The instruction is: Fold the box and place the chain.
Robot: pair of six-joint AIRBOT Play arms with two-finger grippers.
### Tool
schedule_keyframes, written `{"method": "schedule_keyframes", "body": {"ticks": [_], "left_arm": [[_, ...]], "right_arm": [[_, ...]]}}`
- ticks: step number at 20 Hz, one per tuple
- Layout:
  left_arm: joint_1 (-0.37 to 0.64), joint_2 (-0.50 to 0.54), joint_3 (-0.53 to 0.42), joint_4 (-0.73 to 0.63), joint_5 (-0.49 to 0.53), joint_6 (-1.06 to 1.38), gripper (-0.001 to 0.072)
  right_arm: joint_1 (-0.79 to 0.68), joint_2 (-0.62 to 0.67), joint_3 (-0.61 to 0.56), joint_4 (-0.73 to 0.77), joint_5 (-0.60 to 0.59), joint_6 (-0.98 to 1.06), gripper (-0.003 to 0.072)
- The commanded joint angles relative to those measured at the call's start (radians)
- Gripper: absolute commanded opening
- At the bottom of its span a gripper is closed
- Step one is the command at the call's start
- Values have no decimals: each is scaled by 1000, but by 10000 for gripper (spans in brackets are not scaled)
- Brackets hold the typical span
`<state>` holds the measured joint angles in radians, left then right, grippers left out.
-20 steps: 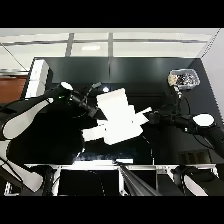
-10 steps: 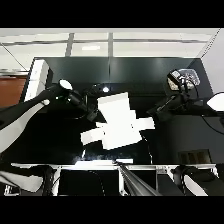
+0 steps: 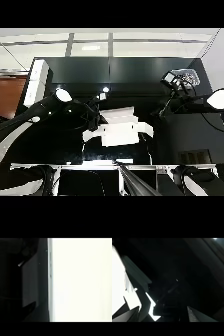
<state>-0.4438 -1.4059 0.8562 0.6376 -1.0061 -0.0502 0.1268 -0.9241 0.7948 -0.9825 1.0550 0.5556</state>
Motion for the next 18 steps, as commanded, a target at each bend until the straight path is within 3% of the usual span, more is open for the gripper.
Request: {"method": "schedule_keyframes", "body": {"ticks": [1, 5, 10, 13, 18], "left_arm": [[-43, -21, -11, 13, 111, 100, 26], [-48, -57, -11, 13, 203, 103, 28], [-49, -83, -11, 13, 201, 103, 28], [-49, -83, -11, 13, 198, 104, 28], [-49, -83, -11, 17, 199, 104, 28]], "right_arm": [[54, -22, -43, 21, -32, -77, 719], [113, -39, -123, 21, -96, -149, 719], [172, -39, -203, 22, -108, -226, 720], [211, -42, -259, 22, -178, -319, 719], [232, -93, -274, -17, -192, -405, 719]]}}
